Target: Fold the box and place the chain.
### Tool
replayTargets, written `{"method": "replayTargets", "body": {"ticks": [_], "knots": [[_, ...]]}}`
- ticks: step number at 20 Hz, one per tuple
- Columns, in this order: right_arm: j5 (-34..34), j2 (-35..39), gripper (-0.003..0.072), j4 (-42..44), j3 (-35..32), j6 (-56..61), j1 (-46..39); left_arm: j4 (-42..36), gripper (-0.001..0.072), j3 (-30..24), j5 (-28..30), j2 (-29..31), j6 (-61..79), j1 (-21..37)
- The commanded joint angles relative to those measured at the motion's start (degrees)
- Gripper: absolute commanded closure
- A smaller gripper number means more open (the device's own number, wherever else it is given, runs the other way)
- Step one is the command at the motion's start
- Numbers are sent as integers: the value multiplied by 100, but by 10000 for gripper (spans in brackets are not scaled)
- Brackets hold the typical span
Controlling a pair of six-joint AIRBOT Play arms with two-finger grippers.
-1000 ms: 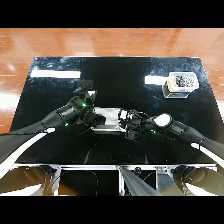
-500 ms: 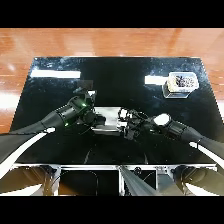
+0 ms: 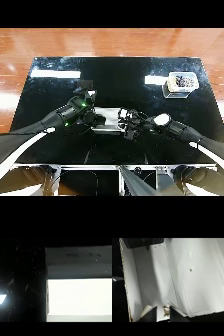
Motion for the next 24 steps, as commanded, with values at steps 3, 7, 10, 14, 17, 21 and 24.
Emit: {"method": "replayTargets", "body": {"ticks": [3,7,10,14,17,21,24], "knots": [[-98,0,646,0,4,87,-7,-24,689,-4,7,-2,2,2],[-396,17,647,-48,4,883,-319,-24,689,-4,7,-2,0,2],[133,120,646,-415,4,1276,-776,-26,689,-4,11,-2,0,2],[745,444,647,-1093,4,2153,-1283,-44,689,-4,22,-2,0,2],[1023,739,646,-1294,4,3783,-1873,-44,689,-4,22,-2,0,2],[2251,852,646,-1158,4,6137,-2669,-46,690,-2,-20,-2,-7,2],[3202,863,646,-1355,116,7359,-3287,-44,690,-2,26,-2,-4,2]]}}
